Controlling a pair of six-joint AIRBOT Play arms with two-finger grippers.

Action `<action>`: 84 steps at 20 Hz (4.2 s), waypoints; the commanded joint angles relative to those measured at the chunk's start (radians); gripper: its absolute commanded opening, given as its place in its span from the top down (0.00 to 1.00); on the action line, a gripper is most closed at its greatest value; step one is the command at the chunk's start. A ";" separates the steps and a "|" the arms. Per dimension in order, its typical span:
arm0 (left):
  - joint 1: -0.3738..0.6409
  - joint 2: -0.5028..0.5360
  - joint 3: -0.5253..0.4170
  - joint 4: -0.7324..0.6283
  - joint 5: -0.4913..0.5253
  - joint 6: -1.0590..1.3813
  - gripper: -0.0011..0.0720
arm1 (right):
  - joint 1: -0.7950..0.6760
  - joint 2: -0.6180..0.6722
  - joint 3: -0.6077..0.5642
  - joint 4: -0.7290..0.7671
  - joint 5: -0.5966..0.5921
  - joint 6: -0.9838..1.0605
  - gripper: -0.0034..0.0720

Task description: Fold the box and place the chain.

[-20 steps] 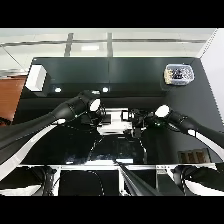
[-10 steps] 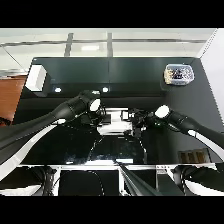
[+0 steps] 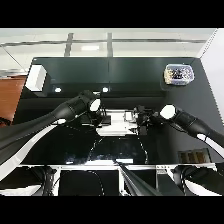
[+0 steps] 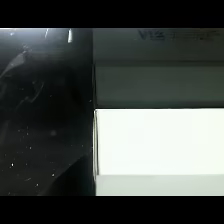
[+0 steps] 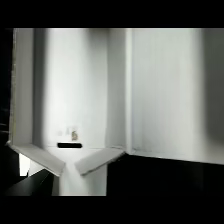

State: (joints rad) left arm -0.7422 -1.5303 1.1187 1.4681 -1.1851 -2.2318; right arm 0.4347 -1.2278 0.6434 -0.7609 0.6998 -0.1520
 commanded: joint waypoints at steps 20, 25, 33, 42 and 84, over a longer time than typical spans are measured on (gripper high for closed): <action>0.001 0.000 0.001 -0.011 0.006 0.003 0.95 | 0.051 -0.039 -0.001 0.243 0.015 0.203 0.60; 0.001 0.000 0.001 -0.018 0.005 0.003 0.95 | -0.004 0.048 0.015 0.163 0.113 0.535 0.94; 0.001 0.000 0.001 -0.018 -0.002 0.003 0.95 | -0.590 0.280 0.023 -0.299 0.320 1.634 0.94; 0.001 0.000 0.001 -0.018 -0.002 0.003 0.95 | -0.441 -0.014 -0.221 0.272 0.364 1.205 0.94; 0.001 0.000 0.001 -0.018 -0.002 0.003 0.95 | 0.286 -0.255 0.446 -0.688 0.467 2.254 0.69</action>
State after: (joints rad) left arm -0.7418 -1.5303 1.1194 1.4479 -1.1854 -2.2288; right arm 0.6788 -1.4590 1.0637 -1.3270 1.1213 1.9419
